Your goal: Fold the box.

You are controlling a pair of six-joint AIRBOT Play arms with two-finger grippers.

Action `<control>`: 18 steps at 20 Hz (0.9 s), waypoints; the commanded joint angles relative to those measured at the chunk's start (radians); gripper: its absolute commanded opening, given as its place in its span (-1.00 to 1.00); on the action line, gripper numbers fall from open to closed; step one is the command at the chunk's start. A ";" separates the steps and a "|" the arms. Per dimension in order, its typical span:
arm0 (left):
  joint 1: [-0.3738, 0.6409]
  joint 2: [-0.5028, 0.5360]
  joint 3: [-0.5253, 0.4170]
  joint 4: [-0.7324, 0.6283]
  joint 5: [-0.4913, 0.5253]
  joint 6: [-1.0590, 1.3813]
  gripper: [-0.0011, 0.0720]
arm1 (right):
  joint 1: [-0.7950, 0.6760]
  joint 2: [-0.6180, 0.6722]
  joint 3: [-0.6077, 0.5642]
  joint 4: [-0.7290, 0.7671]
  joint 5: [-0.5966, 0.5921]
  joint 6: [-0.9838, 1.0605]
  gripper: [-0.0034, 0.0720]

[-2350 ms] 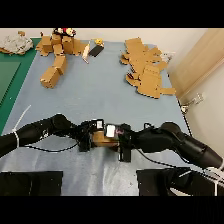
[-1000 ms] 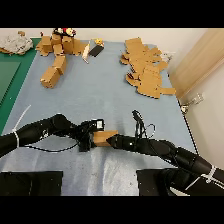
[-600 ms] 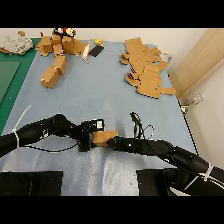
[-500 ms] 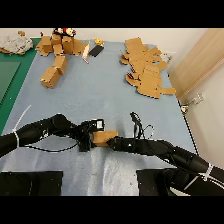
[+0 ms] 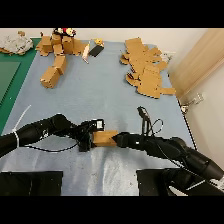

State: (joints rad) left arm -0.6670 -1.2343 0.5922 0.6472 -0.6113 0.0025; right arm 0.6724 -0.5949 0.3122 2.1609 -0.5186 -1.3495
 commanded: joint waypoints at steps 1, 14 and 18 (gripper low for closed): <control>0.000 0.000 0.001 0.000 0.000 0.000 0.29 | -0.072 0.054 0.030 -0.426 -0.272 0.320 -0.90; 0.000 0.000 0.001 0.000 0.158 0.000 0.29 | -0.093 0.051 0.064 -0.525 -0.403 0.567 -0.90; 0.000 0.000 0.001 -0.010 0.157 0.000 0.29 | -0.093 0.033 0.064 -0.538 -0.402 0.622 -0.90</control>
State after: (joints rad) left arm -0.6678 -1.2350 0.5922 0.6460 -0.4637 0.0025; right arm 0.5793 -0.5518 0.3759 1.6341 -0.9180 -0.7795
